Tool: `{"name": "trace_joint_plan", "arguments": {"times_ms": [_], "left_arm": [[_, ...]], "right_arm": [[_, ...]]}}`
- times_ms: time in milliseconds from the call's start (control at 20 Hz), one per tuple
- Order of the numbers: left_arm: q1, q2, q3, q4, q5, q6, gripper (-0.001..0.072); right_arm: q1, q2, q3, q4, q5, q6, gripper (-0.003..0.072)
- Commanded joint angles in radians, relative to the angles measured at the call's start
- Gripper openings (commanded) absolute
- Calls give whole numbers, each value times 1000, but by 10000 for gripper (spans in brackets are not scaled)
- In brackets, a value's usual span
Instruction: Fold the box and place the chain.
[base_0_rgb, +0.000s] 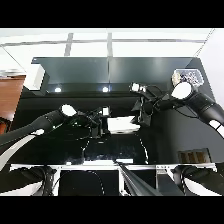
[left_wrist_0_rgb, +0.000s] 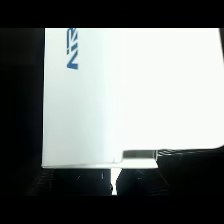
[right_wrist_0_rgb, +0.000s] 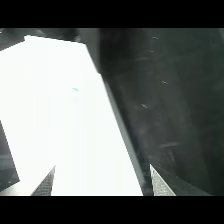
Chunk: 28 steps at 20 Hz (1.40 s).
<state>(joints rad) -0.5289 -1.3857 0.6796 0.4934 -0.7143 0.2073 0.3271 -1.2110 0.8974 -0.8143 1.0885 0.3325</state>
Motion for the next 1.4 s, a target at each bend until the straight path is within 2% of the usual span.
{"name": "trace_joint_plan", "arguments": {"times_ms": [0, 250, 400, 550, 600, 650, 800, 900, 1350], "left_arm": [[0, -1, 0, -4, 0, 1, 233], [0, -1, 0, -4, 0, 1, 233], [0, -1, 0, -4, 0, 1, 233], [0, -1, 0, -4, 0, 1, 233], [0, -1, 0, -4, 0, 1, 233], [0, -1, 0, -4, 0, 1, 233], [0, -1, 0, -4, 0, 1, 233], [0, -1, 0, -4, 0, 2, 233], [0, -1, 0, -4, 0, 2, 233]], "right_arm": [[34, 1, -18, 1, 7, -37, 704], [36, 1, -18, -3, 32, -38, 704], [36, -8, -20, -10, -19, -38, 704], [36, -27, -20, -7, -19, -42, 703], [36, -27, -20, -6, -19, -42, 610], [36, -27, -20, -6, -11, -41, 464], [36, -27, -20, -6, -1, -41, 411], [36, -27, -20, -7, 18, -42, 181], [36, -27, -20, -7, 27, -41, 210]]}}
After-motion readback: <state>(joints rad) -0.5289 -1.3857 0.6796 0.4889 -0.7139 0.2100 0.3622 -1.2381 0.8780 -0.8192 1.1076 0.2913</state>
